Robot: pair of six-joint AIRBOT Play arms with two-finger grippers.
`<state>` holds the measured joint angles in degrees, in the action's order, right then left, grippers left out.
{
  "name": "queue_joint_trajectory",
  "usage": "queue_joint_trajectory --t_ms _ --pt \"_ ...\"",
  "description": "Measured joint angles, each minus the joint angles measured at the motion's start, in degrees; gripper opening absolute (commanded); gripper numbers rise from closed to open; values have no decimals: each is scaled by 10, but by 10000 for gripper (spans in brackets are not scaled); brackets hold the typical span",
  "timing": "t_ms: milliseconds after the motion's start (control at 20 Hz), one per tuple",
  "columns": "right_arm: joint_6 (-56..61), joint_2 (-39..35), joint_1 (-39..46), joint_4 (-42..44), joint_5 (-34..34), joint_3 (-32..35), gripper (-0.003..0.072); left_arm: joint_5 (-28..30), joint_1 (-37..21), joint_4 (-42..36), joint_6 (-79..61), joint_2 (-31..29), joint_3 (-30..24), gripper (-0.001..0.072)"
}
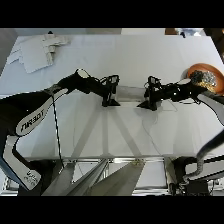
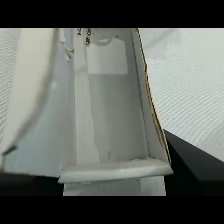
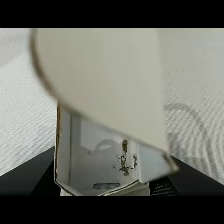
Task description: Fold the box and place the chain.
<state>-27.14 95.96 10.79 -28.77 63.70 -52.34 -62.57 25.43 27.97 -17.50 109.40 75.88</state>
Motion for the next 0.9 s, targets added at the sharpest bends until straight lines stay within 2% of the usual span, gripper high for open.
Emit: queue_joint_trajectory --t_ms 50,900 --pt "0 0 0 0 0 0 445 0 0 1 0 0 0 384" --pt "0 0 0 1 0 0 433 2 0 3 0 0 0 390"
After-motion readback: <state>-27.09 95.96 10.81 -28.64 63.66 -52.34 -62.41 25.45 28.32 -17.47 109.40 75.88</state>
